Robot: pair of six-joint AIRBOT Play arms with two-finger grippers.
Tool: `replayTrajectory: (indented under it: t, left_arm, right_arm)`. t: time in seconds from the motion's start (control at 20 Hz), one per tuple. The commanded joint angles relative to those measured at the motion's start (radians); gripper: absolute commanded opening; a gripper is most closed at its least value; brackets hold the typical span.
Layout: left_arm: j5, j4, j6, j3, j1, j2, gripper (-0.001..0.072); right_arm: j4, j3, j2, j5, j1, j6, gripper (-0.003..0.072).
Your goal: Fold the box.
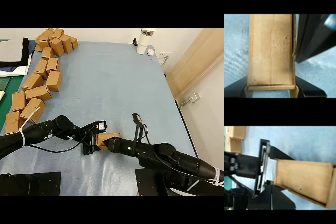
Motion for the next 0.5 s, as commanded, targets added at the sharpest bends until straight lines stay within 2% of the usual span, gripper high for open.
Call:
replayTrajectory:
  t: [0.0,0.1,0.2,0.45]
  left_arm:
    - [0.000,0.001,0.002,0.001,0.000,0.000,0.0462]
    - [0.000,0.001,0.002,0.001,0.000,0.000,0.0462]
    - [0.000,0.001,0.002,0.001,0.000,0.000,0.0462]
    - [0.000,0.001,0.002,0.001,0.000,0.000,0.0462]
  right_arm:
    - [-0.219,0.029,0.092,-0.187,-0.078,0.063,0.0004]
    - [-0.373,0.057,0.106,-0.377,-0.155,0.150,0.0004]
    - [-0.444,0.082,0.105,-0.481,-0.217,0.155,0.0004]
    - [-0.463,0.097,0.104,-0.478,-0.285,0.157,0.0005]
